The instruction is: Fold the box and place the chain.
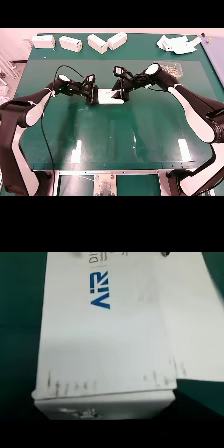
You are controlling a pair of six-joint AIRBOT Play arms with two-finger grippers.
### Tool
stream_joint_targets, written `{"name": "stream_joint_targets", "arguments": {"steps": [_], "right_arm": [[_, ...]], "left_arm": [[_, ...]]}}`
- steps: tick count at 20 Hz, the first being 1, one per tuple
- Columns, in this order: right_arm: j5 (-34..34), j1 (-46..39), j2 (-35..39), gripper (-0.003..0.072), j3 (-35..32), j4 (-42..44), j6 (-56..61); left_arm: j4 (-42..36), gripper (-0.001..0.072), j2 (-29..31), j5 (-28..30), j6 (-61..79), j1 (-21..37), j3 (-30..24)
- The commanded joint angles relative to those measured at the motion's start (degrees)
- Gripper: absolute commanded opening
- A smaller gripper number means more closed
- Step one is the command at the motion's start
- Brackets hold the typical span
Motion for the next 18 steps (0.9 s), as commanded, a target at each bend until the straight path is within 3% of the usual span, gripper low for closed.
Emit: {"name": "stream_joint_targets", "arguments": {"steps": [1,3,6,8,10,12,15,16,18], "right_arm": [[4.13,0.02,1.01,0.0383,0.79,-0.04,0.22],[5.57,-0.44,2.47,0.0286,0.59,0.04,0.98],[5.53,-0.44,4.09,0.0262,-1.11,0.44,0.94],[5.81,-0.37,4.28,0.0177,-3.21,2.58,-0.09],[6.67,-0.37,4.28,0.0032,-4.76,5.14,-2.08],[6.64,-0.04,4.26,0.0007,-5.35,5.77,-2.69],[6.14,-0.07,4.26,0.0083,-5.49,4.87,-2.75],[5.29,-0.22,4.26,0.0170,-5.68,4.90,-2.75],[4.04,-0.50,4.26,0.0239,-5.68,4.87,-2.97]], "left_arm": [[0.02,0.0470,-0.02,0.00,0.09,-0.02,0.02],[0.02,0.0471,-0.02,-0.02,0.09,-0.02,0.02],[0.02,0.0471,-0.02,0.00,0.09,-0.02,0.04],[0.02,0.0471,-0.02,0.00,0.09,-0.02,0.02],[0.02,0.0470,-0.02,0.00,0.09,-0.02,0.02],[0.02,0.0470,-0.02,0.00,0.09,-0.02,0.02],[0.02,0.0471,-0.02,0.00,0.09,-0.02,0.02],[0.02,0.0471,-0.02,0.00,0.09,-0.02,0.04],[0.02,0.0470,-0.02,-0.02,0.09,-0.02,0.04]]}}
